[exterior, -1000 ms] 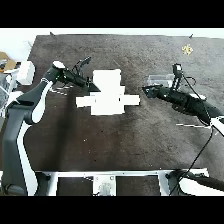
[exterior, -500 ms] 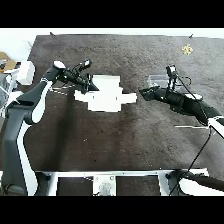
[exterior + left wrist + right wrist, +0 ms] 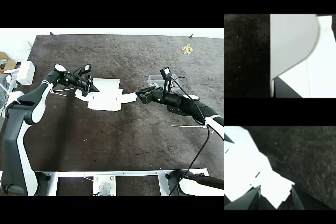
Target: Fold the box and place the chain.
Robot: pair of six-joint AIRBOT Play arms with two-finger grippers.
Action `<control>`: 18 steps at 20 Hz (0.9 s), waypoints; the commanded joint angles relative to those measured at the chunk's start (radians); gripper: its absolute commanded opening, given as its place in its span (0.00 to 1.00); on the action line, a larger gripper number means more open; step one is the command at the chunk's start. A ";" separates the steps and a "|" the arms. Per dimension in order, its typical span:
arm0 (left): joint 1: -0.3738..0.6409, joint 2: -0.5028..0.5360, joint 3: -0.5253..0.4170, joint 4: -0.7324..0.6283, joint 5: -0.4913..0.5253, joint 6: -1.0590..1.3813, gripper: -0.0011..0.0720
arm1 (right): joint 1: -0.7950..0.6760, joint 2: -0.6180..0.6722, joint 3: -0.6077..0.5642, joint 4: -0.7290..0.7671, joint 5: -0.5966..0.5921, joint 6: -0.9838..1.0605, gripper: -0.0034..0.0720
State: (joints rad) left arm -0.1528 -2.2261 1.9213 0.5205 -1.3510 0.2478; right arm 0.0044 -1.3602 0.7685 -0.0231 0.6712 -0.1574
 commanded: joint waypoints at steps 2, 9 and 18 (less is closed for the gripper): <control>0.000 -0.002 -0.005 0.003 0.034 0.014 0.03 | 0.001 -0.001 0.000 0.031 0.062 -0.165 0.63; 0.000 -0.005 -0.019 -0.005 0.047 0.008 0.03 | 0.005 -0.017 0.046 -0.093 0.124 -0.257 0.65; -0.004 -0.005 -0.050 -0.006 0.042 0.007 0.03 | 0.119 -0.114 0.170 -0.404 0.186 -0.229 0.90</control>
